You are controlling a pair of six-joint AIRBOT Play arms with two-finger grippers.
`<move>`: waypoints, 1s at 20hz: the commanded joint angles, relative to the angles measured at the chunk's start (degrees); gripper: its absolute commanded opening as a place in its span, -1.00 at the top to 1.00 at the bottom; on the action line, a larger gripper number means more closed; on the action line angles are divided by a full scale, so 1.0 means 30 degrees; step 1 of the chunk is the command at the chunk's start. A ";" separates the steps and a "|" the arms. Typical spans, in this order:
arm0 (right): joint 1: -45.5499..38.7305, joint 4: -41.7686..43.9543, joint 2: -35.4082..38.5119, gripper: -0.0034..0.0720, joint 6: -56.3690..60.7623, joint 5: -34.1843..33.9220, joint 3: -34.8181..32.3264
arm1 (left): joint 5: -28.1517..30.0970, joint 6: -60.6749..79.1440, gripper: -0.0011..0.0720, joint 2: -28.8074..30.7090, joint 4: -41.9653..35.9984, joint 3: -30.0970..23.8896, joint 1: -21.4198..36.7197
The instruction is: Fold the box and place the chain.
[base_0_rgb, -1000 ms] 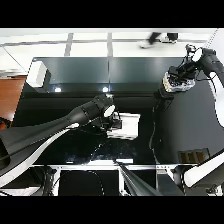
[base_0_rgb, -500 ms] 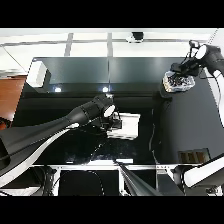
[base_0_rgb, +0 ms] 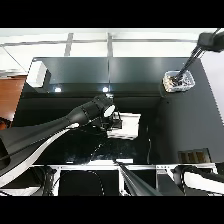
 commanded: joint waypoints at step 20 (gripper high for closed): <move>0.0015 0.7745 0.9894 0.88 -0.2273 0.1712 0.0022 | 0.0000 0.0000 0.89 -0.0007 0.0000 0.0007 0.0007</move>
